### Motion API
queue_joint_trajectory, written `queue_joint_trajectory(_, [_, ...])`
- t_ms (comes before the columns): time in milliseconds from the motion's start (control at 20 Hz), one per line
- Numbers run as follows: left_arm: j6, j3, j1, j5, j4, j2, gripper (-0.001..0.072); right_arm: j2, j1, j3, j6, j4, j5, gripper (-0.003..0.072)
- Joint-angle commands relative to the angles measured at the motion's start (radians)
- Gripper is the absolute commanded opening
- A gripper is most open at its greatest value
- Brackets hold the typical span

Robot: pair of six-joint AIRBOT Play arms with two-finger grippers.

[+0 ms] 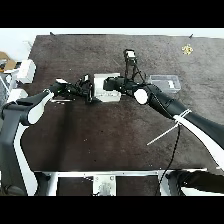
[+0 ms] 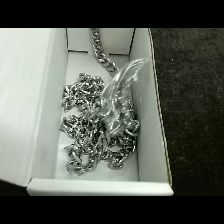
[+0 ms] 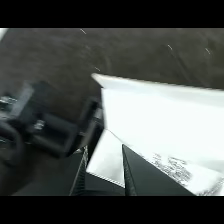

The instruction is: Fold the box and place the chain.

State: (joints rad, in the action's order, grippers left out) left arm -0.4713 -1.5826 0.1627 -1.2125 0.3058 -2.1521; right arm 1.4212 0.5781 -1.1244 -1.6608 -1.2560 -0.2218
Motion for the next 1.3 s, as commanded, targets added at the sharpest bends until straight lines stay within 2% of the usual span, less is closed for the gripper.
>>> queue_joint_trajectory(0, [0.000, 0.000, 0.001, 0.000, 0.000, 0.000, 0.0275, -0.007, -0.067, 0.017, -0.012, -0.046, -0.072, 0.0266])
queue_joint_trajectory(200, [0.000, 0.000, 0.001, 0.000, 0.000, 0.000, 0.0275, -0.029, -0.249, 0.022, -0.012, -0.092, -0.255, 0.0264])
queue_joint_trajectory(250, [0.000, 0.000, 0.001, 0.000, 0.000, 0.000, 0.0275, -0.029, -0.297, 0.032, -0.012, -0.105, -0.297, 0.0245])
queue_joint_trajectory(300, [0.000, 0.000, 0.001, 0.000, 0.000, 0.000, 0.0275, -0.028, -0.348, 0.049, -0.012, -0.109, -0.325, 0.0155])
queue_joint_trajectory(450, [0.000, 0.000, 0.001, 0.000, 0.000, 0.000, 0.0275, 0.024, -0.465, 0.062, -0.011, -0.109, -0.390, 0.0148])
queue_joint_trajectory(600, [0.000, 0.000, 0.001, 0.000, 0.000, 0.000, 0.0275, 0.104, -0.490, 0.037, 0.015, -0.109, -0.395, 0.0148])
queue_joint_trajectory(800, [0.000, 0.000, 0.001, 0.000, 0.000, 0.000, 0.0275, 0.199, -0.485, -0.051, 0.029, -0.105, -0.404, 0.0148])
queue_joint_trajectory(1150, [0.000, 0.000, 0.001, 0.000, 0.000, 0.000, 0.0274, 0.255, -0.473, -0.099, 0.045, -0.101, -0.375, 0.0150])
queue_joint_trajectory(1200, [0.000, 0.000, 0.001, 0.000, 0.000, 0.000, 0.0275, 0.264, -0.473, -0.104, 0.045, -0.100, -0.375, 0.0233])
queue_joint_trajectory(1250, [0.000, 0.000, 0.001, 0.000, 0.000, 0.000, 0.0275, 0.274, -0.472, -0.113, 0.045, -0.101, -0.377, 0.0237])
